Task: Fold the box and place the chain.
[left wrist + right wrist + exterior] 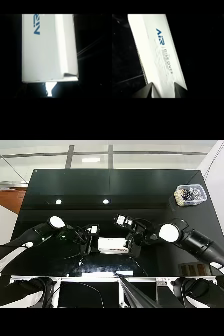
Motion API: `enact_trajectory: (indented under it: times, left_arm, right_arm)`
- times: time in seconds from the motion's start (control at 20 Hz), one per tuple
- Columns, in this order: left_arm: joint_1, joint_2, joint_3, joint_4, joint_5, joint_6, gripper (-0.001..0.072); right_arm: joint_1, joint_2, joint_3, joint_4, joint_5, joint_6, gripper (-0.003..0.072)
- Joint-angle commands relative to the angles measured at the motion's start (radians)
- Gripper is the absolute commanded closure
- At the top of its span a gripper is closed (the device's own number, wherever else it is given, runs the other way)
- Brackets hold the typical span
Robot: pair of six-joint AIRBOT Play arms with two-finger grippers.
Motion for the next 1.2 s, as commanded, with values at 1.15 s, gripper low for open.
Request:
enact_trajectory:
  times: [1.15]
  left_arm:
    - [0.000,0.000,0.001,0.000,0.000,0.002,0.0306]
  right_arm:
    - [0.080,0.029,-0.037,0.014,-0.067,0.045,0.0457]
